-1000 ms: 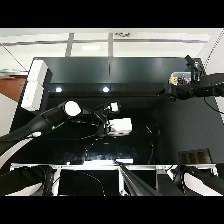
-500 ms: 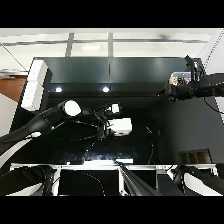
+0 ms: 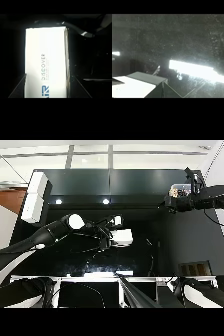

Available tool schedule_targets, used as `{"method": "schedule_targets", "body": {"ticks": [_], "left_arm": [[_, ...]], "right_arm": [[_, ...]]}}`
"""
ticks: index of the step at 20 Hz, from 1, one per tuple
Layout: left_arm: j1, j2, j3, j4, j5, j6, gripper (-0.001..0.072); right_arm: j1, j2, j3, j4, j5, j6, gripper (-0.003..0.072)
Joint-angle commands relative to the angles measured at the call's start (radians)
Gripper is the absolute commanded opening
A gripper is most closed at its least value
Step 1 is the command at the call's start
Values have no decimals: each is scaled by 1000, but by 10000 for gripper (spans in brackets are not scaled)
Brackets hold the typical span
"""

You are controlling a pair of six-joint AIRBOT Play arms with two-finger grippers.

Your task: Fold the box and place the chain.

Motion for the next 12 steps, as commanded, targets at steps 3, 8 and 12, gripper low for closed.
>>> {"method": "schedule_targets", "body": {"ticks": [3, 8, 12], "left_arm": [[0, 18, 0, 7, 11, -1, 704], [0, 22, 0, 7, 11, -2, 704], [0, 22, 0, 7, 6, -5, 704]], "right_arm": [[1, 1, 1, 0, 0, 0, 19], [1, 1, 1, 0, -1, 0, 19], [1, 1, 1, 0, 0, 0, 19]]}}
